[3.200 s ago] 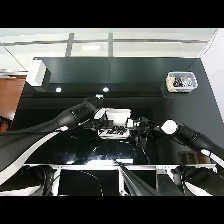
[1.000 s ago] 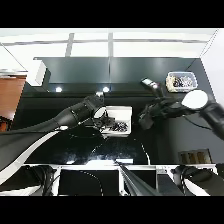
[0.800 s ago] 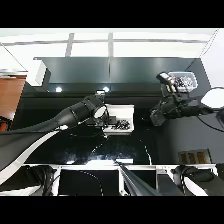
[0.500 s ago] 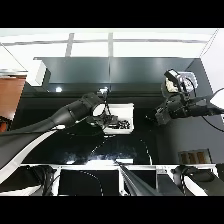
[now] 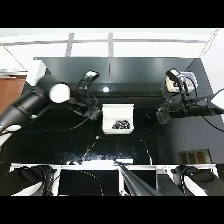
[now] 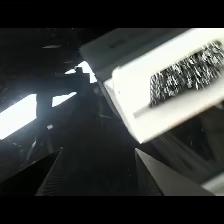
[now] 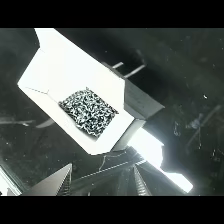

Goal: Fold the box and place the chain.

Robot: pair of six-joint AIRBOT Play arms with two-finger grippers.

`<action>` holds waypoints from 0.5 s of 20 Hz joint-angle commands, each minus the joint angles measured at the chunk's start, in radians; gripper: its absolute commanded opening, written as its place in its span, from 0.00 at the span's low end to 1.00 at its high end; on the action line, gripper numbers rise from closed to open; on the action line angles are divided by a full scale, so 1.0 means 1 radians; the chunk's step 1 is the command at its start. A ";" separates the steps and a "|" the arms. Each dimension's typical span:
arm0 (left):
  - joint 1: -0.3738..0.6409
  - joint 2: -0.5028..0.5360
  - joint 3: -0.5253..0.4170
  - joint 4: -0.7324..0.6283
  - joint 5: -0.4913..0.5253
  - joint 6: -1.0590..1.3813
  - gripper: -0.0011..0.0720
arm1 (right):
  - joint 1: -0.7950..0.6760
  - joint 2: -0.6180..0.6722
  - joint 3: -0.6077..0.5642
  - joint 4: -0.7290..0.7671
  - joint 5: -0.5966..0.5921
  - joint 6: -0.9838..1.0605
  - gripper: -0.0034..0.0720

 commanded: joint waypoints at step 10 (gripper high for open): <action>0.238 0.073 -0.351 -0.434 0.134 0.989 0.99 | -0.001 0.000 0.000 -0.004 -0.053 -0.007 0.65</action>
